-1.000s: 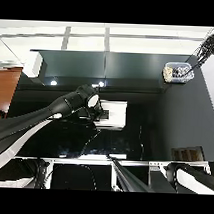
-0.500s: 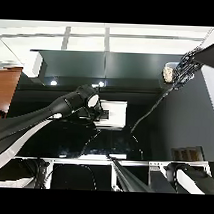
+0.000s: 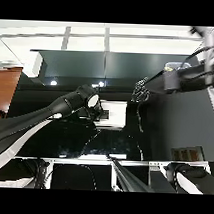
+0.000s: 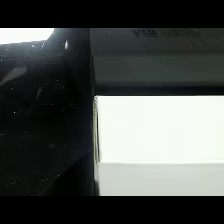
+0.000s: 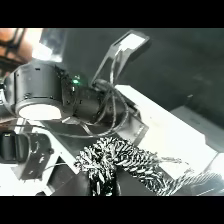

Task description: Fold the box and place the chain.

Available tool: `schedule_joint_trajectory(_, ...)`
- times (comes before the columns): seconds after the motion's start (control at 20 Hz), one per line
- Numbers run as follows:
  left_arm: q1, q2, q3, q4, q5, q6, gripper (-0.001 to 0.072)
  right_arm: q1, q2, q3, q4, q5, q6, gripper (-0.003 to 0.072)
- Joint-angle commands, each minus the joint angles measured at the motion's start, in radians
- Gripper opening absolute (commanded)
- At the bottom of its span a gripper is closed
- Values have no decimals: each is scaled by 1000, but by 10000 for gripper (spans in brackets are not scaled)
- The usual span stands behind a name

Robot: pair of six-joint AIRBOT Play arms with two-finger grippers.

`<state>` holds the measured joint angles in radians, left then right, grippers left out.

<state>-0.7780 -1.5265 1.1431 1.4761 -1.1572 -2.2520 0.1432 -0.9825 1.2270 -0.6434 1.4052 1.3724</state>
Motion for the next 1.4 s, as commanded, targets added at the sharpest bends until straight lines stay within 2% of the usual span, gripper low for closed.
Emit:
schedule_joint_trajectory(0.0, 0, -1, 0, 0, 0, 0, 27, 94, -2, -141, 32, -148, -1, 16)
schedule_joint_trajectory(0.25, 0, -1, 0, 1, 0, 0, 27, 164, -14, -268, 34, -377, -1, 16)
schedule_joint_trajectory(0.55, 0, -1, 0, 1, 0, 0, 27, 233, -109, -291, 23, -429, -1, 16)
schedule_joint_trajectory(0.75, 0, -1, 0, 0, 0, 0, 27, 250, -159, -293, -11, -414, 0, 16)
schedule_joint_trajectory(1.0, 0, -1, 0, 1, 0, 0, 27, 249, -160, -299, -23, -391, 0, 23)
schedule_joint_trajectory(1.05, 0, -1, 0, 1, 0, 0, 27, 249, -160, -299, -23, -376, -1, 150)
schedule_joint_trajectory(1.1, 0, -1, 0, 1, 0, 0, 27, 249, -160, -299, -24, -360, -1, 211)
schedule_joint_trajectory(1.25, 0, -1, 0, 0, 0, 0, 27, 190, -134, -298, -54, -276, -8, 208)
schedule_joint_trajectory(1.35, 0, -1, 0, 0, 0, 0, 27, 97, -70, -299, -136, -201, -12, 207)
